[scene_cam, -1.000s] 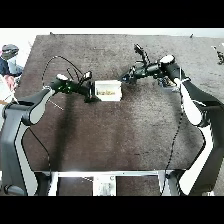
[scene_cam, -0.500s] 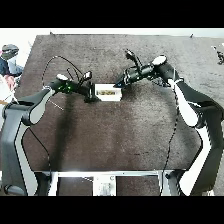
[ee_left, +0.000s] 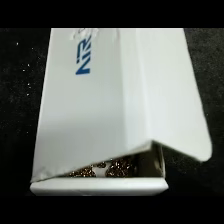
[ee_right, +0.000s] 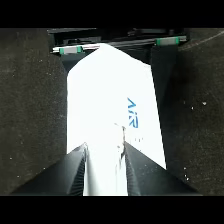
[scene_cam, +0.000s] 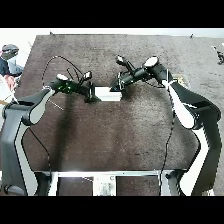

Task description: Fold the box and place the chain.

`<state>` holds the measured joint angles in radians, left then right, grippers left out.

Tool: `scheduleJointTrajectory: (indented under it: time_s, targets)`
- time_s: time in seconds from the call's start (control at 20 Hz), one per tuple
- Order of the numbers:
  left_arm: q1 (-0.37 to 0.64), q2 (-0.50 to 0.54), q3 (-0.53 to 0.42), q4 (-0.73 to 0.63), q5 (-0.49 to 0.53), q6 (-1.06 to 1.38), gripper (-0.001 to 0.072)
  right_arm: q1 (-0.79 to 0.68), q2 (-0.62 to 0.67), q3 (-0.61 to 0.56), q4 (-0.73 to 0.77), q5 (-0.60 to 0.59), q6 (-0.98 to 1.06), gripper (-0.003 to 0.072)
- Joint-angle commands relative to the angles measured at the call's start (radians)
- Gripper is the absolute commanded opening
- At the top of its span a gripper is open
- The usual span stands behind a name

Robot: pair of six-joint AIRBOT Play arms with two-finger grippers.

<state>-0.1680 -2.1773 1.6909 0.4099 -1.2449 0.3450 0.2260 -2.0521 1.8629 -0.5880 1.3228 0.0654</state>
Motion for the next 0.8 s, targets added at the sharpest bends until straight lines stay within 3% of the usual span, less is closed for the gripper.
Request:
scheduleJointTrajectory:
  time_s: [0.0, 0.3, 0.4, 0.75]
  targets:
    - [0.001, 0.001, 0.000, 0.000, 0.000, 0.000, 0.0414, 0.010, 0.003, 0.004, -0.037, -0.053, -0.003, 0.0287]
    - [0.001, 0.001, 0.000, 0.000, 0.000, 0.000, 0.0414, 0.011, 0.016, 0.014, -0.072, -0.067, -0.002, 0.0285]
    - [0.001, 0.001, 0.000, 0.000, 0.000, 0.000, 0.0414, 0.014, 0.016, 0.014, -0.091, -0.064, -0.002, 0.0208]
    - [0.001, 0.001, 0.000, 0.000, 0.000, 0.000, 0.0415, 0.020, 0.016, 0.014, -0.132, -0.021, 0.010, 0.0205]
